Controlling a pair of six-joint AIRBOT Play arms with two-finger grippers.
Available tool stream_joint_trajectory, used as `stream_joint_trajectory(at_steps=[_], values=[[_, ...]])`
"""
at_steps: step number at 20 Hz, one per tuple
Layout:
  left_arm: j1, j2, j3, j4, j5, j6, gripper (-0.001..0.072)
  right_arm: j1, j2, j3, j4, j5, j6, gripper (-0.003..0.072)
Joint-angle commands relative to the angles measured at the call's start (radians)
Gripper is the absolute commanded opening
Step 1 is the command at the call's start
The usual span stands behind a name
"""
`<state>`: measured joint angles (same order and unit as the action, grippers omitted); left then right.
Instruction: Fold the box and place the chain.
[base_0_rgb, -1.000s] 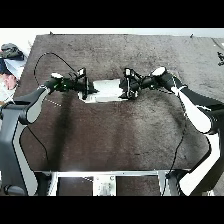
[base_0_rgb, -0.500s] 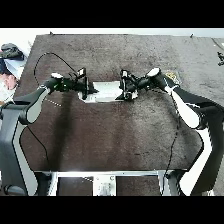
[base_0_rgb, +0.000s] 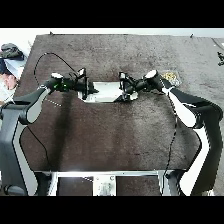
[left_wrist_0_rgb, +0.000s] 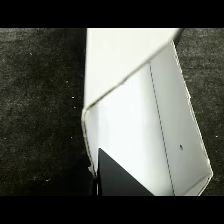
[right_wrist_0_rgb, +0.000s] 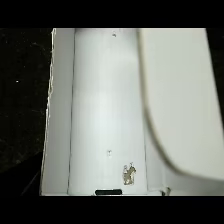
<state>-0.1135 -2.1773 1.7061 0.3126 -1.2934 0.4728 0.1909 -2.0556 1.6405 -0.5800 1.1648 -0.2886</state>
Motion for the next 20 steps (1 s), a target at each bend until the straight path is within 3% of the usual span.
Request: stream_joint_trajectory(at_steps=[1,20], values=[[0.0,0.001,0.0,0.0,0.001,0.0,0.0011,-0.008,-0.005,0.001,0.0,-0.01,0.006,0.0615],[0.0,0.001,0.0,0.0,0.001,0.0,0.0012,-0.007,-0.019,0.005,0.0,0.006,0.007,0.0613]])
